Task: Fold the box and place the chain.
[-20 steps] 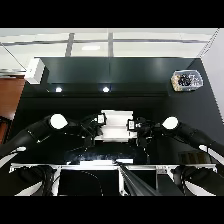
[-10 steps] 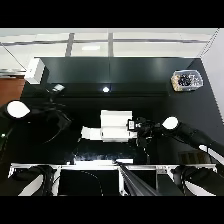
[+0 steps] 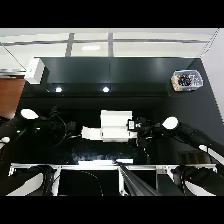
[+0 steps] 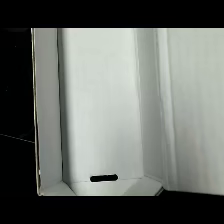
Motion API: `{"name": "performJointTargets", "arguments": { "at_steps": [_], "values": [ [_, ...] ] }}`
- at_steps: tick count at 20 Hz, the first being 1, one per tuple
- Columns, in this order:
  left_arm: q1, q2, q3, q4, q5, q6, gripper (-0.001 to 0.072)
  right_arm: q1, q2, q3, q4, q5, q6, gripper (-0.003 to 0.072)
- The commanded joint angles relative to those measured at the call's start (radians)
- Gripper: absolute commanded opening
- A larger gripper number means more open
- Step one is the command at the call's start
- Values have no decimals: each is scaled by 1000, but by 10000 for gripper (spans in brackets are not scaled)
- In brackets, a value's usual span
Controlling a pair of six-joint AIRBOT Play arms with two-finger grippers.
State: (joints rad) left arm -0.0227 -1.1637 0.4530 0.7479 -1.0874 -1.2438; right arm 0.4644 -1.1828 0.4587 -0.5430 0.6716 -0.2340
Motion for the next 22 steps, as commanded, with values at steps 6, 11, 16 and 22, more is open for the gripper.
{"name": "performJointTargets", "arguments": {
  "at_steps": [6, 11, 16, 22],
  "values": [
    [-238, -76, 33, -165, 101, 83, 28, 1, 0, 0, 0, 0, 0, 244],
    [-231, -3, 105, -160, 10, 192, 279, 1, 0, 0, 0, 0, 0, 244],
    [-231, 2, 123, -191, -47, 189, 647, 1, 0, 0, 0, 0, 0, 244],
    [-383, 2, 125, -116, 180, 47, 637, 1, 0, 0, 0, 0, 0, 244]
  ]
}}
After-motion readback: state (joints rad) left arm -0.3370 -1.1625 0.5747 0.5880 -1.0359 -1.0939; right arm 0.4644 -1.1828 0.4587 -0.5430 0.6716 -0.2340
